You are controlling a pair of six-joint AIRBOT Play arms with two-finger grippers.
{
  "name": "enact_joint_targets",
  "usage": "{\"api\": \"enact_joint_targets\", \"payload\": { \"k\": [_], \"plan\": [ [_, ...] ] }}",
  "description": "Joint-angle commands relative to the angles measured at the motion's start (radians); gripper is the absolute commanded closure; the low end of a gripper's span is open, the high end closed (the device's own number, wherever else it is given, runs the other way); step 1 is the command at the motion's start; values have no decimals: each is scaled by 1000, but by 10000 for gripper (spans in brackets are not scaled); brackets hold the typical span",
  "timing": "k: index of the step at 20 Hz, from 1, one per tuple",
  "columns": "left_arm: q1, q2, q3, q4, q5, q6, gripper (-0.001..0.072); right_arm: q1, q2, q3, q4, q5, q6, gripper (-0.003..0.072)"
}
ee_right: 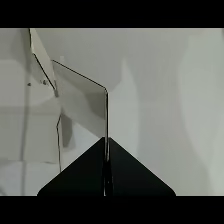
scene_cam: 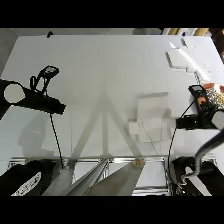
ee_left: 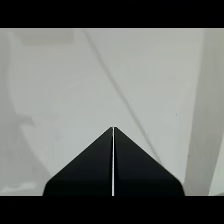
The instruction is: Fold the box and place the chain.
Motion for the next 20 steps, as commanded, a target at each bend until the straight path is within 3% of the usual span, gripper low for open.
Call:
{"api": "enact_joint_targets", "payload": {
  "k": [1,3,4,5,6,9,11,13,17,19,20],
  "plan": [
    [1,-1,0,-8,80,5,697,259,85,-55,79,-72,235,668],
    [1,-11,-1,-60,98,58,660,372,82,-72,76,-122,313,668],
    [1,-21,-1,-100,95,93,461,417,82,-72,70,-142,349,668],
    [1,-35,-5,-159,100,113,212,450,82,-72,63,-152,378,668],
    [0,-52,-10,-232,107,163,185,475,82,-72,58,-155,396,668],
    [-5,-118,-34,-546,98,494,218,506,82,-72,58,-154,402,667],
    [-5,-183,-43,-785,38,743,175,506,82,-72,61,-154,402,667],
    [-10,-254,-43,-966,-46,916,177,506,82,-72,62,-153,402,667],
    [-105,-384,-43,-1003,-31,1035,174,506,82,-72,62,-153,402,667],
    [-151,-433,-43,-1009,28,1058,78,506,82,-72,62,-153,402,667],
    [-167,-451,-43,-1009,63,1067,79,506,82,-72,62,-154,402,667]
  ]
}}
